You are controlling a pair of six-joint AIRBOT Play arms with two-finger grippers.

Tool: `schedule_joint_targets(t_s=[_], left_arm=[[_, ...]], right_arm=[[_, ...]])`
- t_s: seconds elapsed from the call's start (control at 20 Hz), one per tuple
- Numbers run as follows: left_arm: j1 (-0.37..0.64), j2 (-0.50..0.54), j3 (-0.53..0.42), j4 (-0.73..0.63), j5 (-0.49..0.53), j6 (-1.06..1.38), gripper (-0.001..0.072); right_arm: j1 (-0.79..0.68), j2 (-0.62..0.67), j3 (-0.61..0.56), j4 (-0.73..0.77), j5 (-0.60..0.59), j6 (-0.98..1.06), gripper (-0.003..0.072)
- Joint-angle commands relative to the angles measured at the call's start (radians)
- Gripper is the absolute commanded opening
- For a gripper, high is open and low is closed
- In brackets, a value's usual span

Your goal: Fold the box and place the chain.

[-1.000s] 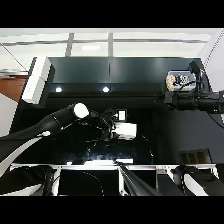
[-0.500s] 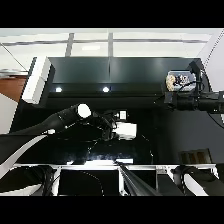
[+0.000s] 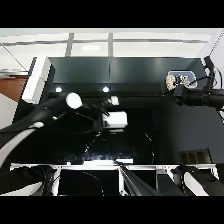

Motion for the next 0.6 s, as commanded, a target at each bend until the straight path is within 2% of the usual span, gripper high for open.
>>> schedule_joint_targets(t_s=[0.0, 0.1, 0.25, 0.4, 0.55], left_arm=[[0.211, 0.112, 0.012, 0.175, -0.196, -0.289, 0.003], [0.375, 0.192, -0.019, 0.203, -0.272, -0.39, 0.003], [0.647, 0.331, -0.141, 0.202, -0.335, -0.444, 0.0031], [0.924, 0.433, -0.273, 0.2, -0.254, -0.468, 0.0031], [1.135, 0.429, -0.298, 0.2, -0.211, -0.469, 0.0031]], right_arm=[[-0.041, 0.0, 0.009, -0.024, 0.013, -0.019, 0.0044], [-0.041, 0.0, 0.009, -0.054, 0.011, -0.024, 0.0044], [-0.04, 0.0, 0.009, -0.078, -0.002, -0.045, 0.0044], [-0.04, 0.0, 0.009, -0.079, -0.029, -0.082, 0.0044], [-0.04, 0.0, 0.009, -0.083, -0.05, -0.092, 0.0044]])
